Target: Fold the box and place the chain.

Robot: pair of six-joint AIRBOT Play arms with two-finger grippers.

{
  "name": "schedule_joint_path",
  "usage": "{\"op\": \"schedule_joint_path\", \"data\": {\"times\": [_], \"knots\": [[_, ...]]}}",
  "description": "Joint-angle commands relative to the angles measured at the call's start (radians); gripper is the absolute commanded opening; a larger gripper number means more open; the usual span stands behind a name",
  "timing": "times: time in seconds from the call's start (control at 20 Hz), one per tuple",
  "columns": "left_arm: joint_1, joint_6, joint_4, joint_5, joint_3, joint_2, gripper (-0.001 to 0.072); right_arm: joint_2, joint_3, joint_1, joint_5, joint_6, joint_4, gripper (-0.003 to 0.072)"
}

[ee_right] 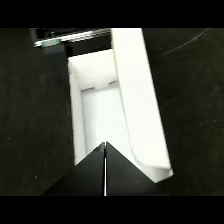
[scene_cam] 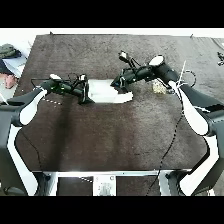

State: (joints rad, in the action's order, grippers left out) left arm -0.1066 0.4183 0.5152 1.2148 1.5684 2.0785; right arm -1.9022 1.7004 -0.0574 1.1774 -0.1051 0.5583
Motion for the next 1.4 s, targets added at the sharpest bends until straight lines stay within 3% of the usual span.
{"op": "schedule_joint_path", "data": {"times": [0.0, 0.25, 0.55, 0.95, 1.25, 1.35], "knots": [[0.000, 0.001, 0.000, 0.000, 0.000, 0.000, 0.0467, -0.011, -0.001, -0.027, -0.142, -0.009, -0.016, -0.0002], [0.000, 0.001, 0.000, 0.000, 0.000, 0.000, 0.0467, -0.031, -0.001, -0.022, -0.254, -0.010, 0.014, -0.0010], [0.000, 0.001, 0.000, 0.000, 0.000, 0.000, 0.0467, -0.112, -0.001, -0.020, -0.251, -0.008, 0.022, -0.0010], [0.000, 0.001, 0.000, 0.000, 0.000, 0.000, 0.0467, -0.123, -0.001, -0.017, -0.251, -0.009, 0.021, -0.0010], [-0.001, 0.001, 0.000, 0.000, 0.000, 0.000, 0.0467, 0.006, -0.001, -0.006, -0.245, -0.008, 0.029, -0.0010], [0.000, 0.001, 0.000, 0.000, 0.000, 0.000, 0.0467, 0.064, -0.001, 0.008, -0.188, -0.009, 0.086, -0.0010]]}}
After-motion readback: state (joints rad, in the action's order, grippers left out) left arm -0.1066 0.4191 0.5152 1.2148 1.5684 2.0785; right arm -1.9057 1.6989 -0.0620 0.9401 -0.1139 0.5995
